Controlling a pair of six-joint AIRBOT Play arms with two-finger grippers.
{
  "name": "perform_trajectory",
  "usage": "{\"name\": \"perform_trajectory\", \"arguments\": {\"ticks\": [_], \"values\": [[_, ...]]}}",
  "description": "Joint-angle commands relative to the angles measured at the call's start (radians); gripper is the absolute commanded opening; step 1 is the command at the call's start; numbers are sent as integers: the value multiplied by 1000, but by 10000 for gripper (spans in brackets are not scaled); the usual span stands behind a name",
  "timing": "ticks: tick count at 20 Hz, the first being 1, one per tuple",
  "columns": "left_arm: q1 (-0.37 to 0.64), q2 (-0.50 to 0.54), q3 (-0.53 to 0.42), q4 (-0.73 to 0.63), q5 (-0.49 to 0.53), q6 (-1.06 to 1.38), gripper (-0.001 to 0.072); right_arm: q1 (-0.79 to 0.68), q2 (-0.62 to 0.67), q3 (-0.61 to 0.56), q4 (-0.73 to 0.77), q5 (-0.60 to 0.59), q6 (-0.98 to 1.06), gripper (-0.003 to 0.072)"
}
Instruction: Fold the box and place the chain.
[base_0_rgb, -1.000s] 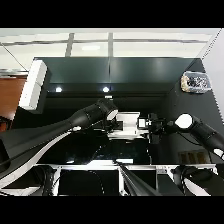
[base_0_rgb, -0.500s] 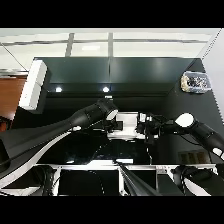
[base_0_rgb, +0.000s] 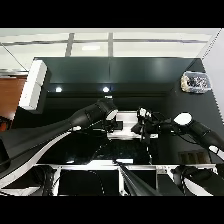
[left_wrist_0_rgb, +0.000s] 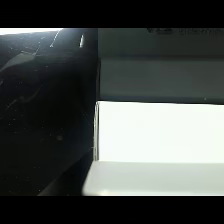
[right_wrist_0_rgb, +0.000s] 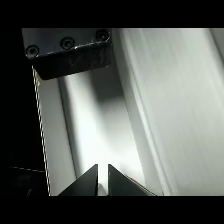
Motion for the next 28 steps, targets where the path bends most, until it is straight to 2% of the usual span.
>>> {"name": "perform_trajectory", "arguments": {"ticks": [1,15,16,17,18,19,20,22,23,24,26,28], "values": [[1,0,0,0,3,0,34,0,-4,-1,-8,-5,3,76],[1,0,0,0,2,0,33,0,-10,-1,-10,-6,4,80],[1,0,0,0,2,0,33,0,-16,-1,-10,-8,11,215],[1,0,0,0,2,0,33,0,-21,-1,-10,-10,16,275],[1,0,0,0,2,0,33,0,-25,-1,-11,-10,18,275],[1,0,0,0,2,0,33,0,-26,-1,-11,-10,18,201],[1,0,0,0,2,0,34,0,-26,-1,-13,-8,18,12],[1,0,0,0,2,0,33,0,-26,-1,-10,-18,19,264],[1,0,0,0,2,0,34,0,-26,-1,-11,-19,23,162],[1,0,0,0,2,0,34,0,-26,-1,-18,-19,24,16],[1,0,0,0,2,0,33,-8,-22,2,-31,-32,135,14],[1,0,0,0,3,0,34,-70,-2,43,-119,10,534,14]]}}
